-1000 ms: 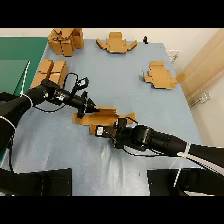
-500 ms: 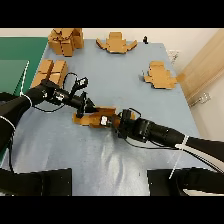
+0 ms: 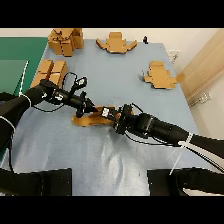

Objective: Fold the box.

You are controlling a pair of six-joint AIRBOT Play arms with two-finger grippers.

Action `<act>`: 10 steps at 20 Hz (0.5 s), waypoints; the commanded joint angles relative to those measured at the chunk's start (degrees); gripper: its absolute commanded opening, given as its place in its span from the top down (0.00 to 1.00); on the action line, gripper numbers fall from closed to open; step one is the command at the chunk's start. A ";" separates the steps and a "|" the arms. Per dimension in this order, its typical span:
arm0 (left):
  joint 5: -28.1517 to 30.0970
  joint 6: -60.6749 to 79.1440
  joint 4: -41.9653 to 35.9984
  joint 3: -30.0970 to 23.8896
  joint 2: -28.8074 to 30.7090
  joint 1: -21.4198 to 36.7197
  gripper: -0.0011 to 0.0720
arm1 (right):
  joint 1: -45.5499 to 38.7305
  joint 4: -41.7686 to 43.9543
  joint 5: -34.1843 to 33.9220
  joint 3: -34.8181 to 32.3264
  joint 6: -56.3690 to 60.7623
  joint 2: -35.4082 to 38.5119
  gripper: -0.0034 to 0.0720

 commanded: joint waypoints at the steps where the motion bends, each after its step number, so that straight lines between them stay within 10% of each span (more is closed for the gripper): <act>1: -0.02 0.00 0.11 0.00 0.04 0.02 0.97 | -0.35 2.25 -1.46 0.96 -2.05 0.04 0.13; 10: 0.48 0.02 0.07 0.04 0.04 0.02 0.97 | -1.22 4.79 -2.80 3.21 -10.93 -0.24 0.13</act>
